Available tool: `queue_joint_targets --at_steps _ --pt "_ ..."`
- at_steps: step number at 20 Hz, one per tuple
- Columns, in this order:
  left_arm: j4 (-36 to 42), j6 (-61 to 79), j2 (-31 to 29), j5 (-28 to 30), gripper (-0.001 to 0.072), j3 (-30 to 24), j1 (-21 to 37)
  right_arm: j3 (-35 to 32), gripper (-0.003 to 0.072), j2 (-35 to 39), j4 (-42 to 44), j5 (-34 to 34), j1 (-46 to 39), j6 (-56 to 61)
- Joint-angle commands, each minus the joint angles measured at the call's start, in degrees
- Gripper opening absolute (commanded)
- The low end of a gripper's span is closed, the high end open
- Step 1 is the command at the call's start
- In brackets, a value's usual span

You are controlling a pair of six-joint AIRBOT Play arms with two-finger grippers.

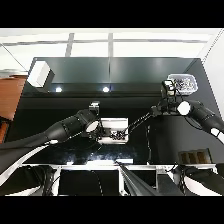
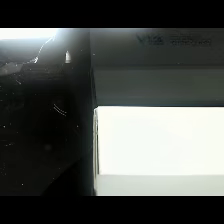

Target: Fold the box and place the chain.

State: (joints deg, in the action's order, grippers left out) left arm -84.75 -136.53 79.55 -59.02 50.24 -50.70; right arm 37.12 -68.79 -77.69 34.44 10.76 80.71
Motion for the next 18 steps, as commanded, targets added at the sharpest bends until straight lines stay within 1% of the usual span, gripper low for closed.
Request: queue_joint_targets --at_steps 1,3,4,6,7,9,10,11,15,18 --pt "0.0 0.0 0.0 0.1 0.0031 0.0 0.0 0.0 0.0671 -0.6 0.0 0.0 2.2 2.3" --pt "0.0 0.0 0.0 0.1 0.0031 0.0 0.0 0.0 0.0670 -1.3 -0.4 0.1 2.9 3.7" --pt "0.0 0.0 0.0 0.1 0.0031 0.0 0.0 0.0 0.0618 -1.4 -0.5 0.1 2.9 4.0" --pt "0.0 0.0 0.0 0.1 0.0031 0.0 0.0 0.0 0.0429 -1.4 -0.5 0.3 2.9 4.0" --pt "0.0 0.0 0.0 0.1 0.0031 0.0 0.0 0.0 0.0311 -1.4 -0.5 0.5 2.9 4.0" --pt "0.0 0.0 0.0 0.1 0.0031 0.0 0.0 0.0 0.0122 -1.4 -0.6 1.1 2.9 3.9" --pt "0.0 0.0 0.0 0.0 0.0031 0.0 0.0 0.0 0.0046 -1.4 -0.6 1.4 2.9 3.9" --pt "0.0 0.0 0.0 0.1 0.0031 0.0 0.0 0.0 0.0021 -1.3 -0.6 1.7 2.9 3.9" --pt "0.0 0.0 0.0 0.0 0.0031 0.0 0.0 0.2 0.0020 -0.1 -0.6 2.7 2.9 3.9" --pt "0.0 0.0 0.0 0.1 0.0031 0.0 0.0 2.7 0.0020 1.8 -0.6 6.2 2.9 3.7"
